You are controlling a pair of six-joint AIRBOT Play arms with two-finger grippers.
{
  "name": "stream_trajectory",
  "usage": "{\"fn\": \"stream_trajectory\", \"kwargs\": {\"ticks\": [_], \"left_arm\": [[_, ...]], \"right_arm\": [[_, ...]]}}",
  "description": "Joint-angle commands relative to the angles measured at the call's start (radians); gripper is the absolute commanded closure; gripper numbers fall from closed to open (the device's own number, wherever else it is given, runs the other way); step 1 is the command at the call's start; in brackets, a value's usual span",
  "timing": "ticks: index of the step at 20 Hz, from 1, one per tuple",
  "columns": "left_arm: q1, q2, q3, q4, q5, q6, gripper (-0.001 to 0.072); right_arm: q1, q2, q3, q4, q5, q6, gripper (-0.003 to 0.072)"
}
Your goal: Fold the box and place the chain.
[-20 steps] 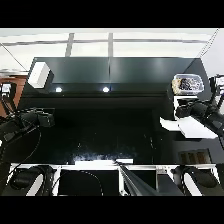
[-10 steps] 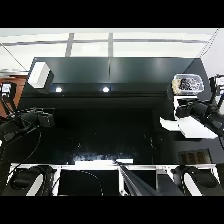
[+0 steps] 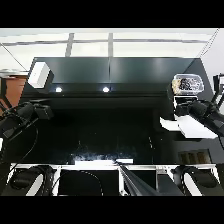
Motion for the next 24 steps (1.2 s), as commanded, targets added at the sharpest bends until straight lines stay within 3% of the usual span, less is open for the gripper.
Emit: {"fn": "stream_trajectory", "kwargs": {"ticks": [1, 3, 4, 5, 6, 8, 10, 12, 15, 19, 21, 22, 24], "left_arm": [[-0.003, -0.061, -0.012, -0.12, 0.143, 0.0, 0.0678], [-0.016, -0.121, -0.012, -0.144, 0.149, 0.008, 0.0673], [-0.027, -0.154, -0.01, -0.144, 0.146, 0.058, 0.0502], [-0.044, -0.188, -0.005, -0.144, 0.14, 0.15, 0.011], [-0.064, -0.218, 0.005, -0.143, 0.138, 0.211, -0.0003], [-0.1, -0.274, 0.043, -0.119, 0.116, 0.285, -0.0003], [-0.126, -0.317, 0.092, -0.058, 0.085, 0.291, -0.0004], [-0.128, -0.345, 0.145, -0.016, 0.005, 0.272, -0.0003], [-0.127, -0.349, 0.19, -0.017, -0.083, 0.167, -0.0001], [-0.131, -0.351, 0.191, -0.016, -0.109, 0.153, -0.0001], [-0.131, -0.359, 0.191, -0.016, -0.105, 0.153, -0.0001], [-0.131, -0.365, 0.191, -0.016, -0.106, 0.153, -0.0001], [-0.131, -0.381, 0.191, -0.016, -0.105, 0.153, -0.0001]], "right_arm": [[0.001, -0.003, -0.001, 0.1, -0.073, 0.0, 0.0665], [0.0, -0.028, 0.0, 0.1, -0.223, -0.001, 0.0665], [-0.009, -0.055, 0.007, 0.099, -0.294, 0.0, 0.0665], [-0.035, -0.097, 0.035, 0.097, -0.296, 0.001, 0.0665], [-0.074, -0.156, 0.084, 0.096, -0.246, 0.0, 0.0661], [-0.167, -0.317, 0.235, 0.039, -0.063, 0.005, 0.0076], [-0.259, -0.477, 0.399, -0.081, 0.117, 0.061, 0.0075], [-0.369, -0.63, 0.552, -0.295, 0.294, 0.215, 0.0074], [-0.576, -0.793, 0.71, -0.482, 0.504, 0.364, 0.0073], [-0.837, -0.832, 0.721, -0.53, 0.551, 0.487, 0.0073], [-0.92, -0.872, 0.721, -0.508, 0.605, 0.37, 0.007], [-0.934, -0.89, 0.721, -0.504, 0.629, 0.308, -0.0034], [-0.938, -0.908, 0.721, -0.471, 0.655, 0.172, -0.0034]]}}
